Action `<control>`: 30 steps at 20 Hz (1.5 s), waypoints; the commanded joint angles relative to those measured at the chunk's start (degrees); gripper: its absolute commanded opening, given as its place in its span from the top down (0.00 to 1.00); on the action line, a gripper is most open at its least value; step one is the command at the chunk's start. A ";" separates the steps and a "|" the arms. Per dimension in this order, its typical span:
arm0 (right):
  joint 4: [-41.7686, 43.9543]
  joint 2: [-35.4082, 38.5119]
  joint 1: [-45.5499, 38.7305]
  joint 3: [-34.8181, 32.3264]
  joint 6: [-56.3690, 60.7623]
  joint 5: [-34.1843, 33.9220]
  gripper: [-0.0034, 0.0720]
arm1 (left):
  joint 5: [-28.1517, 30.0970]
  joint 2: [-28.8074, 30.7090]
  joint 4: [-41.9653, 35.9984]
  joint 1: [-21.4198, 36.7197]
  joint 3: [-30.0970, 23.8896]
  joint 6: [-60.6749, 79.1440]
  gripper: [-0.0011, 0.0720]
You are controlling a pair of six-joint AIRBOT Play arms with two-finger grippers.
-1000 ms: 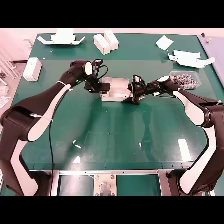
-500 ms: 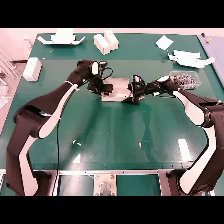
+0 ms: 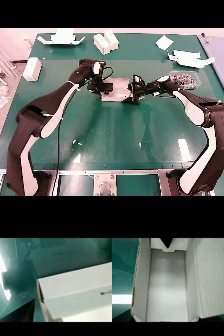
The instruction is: Fold the box and place the chain.
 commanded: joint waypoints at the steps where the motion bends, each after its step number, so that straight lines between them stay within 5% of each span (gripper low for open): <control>1: 0.02 0.02 0.02 0.00 0.02 0.00 0.21 | -0.46 -0.83 0.22 0.04 0.28 -5.20 0.32; 11: 0.02 0.02 0.02 0.00 0.02 0.02 0.21 | 1.55 -1.57 0.42 0.04 0.70 -8.57 0.33; 12: 0.00 0.02 0.02 0.00 0.02 0.00 0.21 | 1.55 -1.57 0.39 0.04 0.70 -8.55 0.43; 13: 0.02 0.02 0.02 0.00 0.02 0.00 0.21 | 1.57 -1.57 0.28 0.04 0.72 -7.80 0.75; 14: 0.02 0.02 0.02 0.00 0.02 0.00 0.21 | 1.51 -1.57 -0.28 0.04 0.70 -6.80 0.86; 18: 0.00 0.02 0.02 0.00 0.02 0.00 0.21 | 0.59 -1.57 -0.92 0.04 0.70 -5.51 0.86; 19: 0.02 0.02 0.02 0.00 0.02 0.00 0.21 | 0.22 -1.57 -0.90 0.04 0.72 -5.18 0.95; 26: 0.02 0.02 0.02 0.00 0.02 0.00 0.21 | -0.72 -1.57 -1.11 0.04 0.70 -4.09 0.95; 27: 0.02 0.02 0.02 0.00 0.02 0.00 0.21 | -0.87 -1.57 -1.18 0.04 0.70 -4.09 0.81; 28: 0.02 0.02 0.02 0.00 0.00 0.00 0.21 | -0.96 -1.57 -1.38 0.04 0.72 -4.09 0.57; 29: 0.02 0.02 0.02 0.00 0.02 0.02 0.22 | -0.94 -1.57 -1.38 0.04 0.72 -4.09 0.55; 30: 0.02 0.02 0.02 0.00 0.02 0.00 0.22 | -0.94 -1.57 -1.51 0.04 0.72 -4.09 0.66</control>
